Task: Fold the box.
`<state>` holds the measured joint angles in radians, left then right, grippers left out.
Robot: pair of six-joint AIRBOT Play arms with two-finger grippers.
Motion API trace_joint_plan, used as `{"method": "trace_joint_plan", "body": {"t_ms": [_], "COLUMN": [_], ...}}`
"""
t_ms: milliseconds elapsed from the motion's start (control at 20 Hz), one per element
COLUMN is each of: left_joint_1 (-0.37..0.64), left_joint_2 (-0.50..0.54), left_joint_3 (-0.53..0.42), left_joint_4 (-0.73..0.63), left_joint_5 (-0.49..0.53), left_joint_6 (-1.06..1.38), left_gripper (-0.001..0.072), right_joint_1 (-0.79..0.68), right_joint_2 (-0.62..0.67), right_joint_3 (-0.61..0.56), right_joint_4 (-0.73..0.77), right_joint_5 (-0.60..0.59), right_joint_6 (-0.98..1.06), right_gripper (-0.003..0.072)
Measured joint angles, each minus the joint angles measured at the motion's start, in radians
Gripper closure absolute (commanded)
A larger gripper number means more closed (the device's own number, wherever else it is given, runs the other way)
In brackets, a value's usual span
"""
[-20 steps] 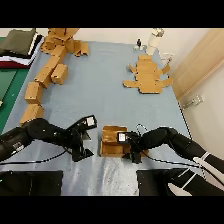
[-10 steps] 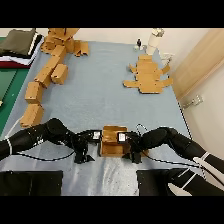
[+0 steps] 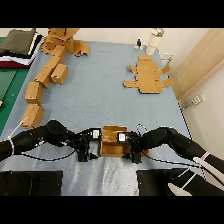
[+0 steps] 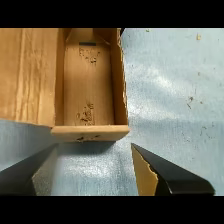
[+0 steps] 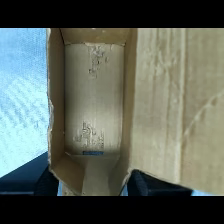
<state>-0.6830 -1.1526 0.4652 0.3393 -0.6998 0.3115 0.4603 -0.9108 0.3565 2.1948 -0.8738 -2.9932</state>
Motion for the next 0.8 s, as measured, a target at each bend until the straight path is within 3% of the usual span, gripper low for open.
{"method": "trace_joint_plan", "body": {"t_ms": [800], "left_joint_1": [-0.076], "left_joint_2": [-0.02], "left_joint_3": [0.005], "left_joint_4": [-0.078], "left_joint_5": [0.074], "left_joint_6": [0.044], "left_gripper": [0.0006], "right_joint_1": [0.0], "right_joint_2": [0.0], "right_joint_3": [0.0], "right_joint_4": [0.0], "right_joint_5": [0.0], "right_joint_6": [0.0], "right_gripper": [0.0186]}}
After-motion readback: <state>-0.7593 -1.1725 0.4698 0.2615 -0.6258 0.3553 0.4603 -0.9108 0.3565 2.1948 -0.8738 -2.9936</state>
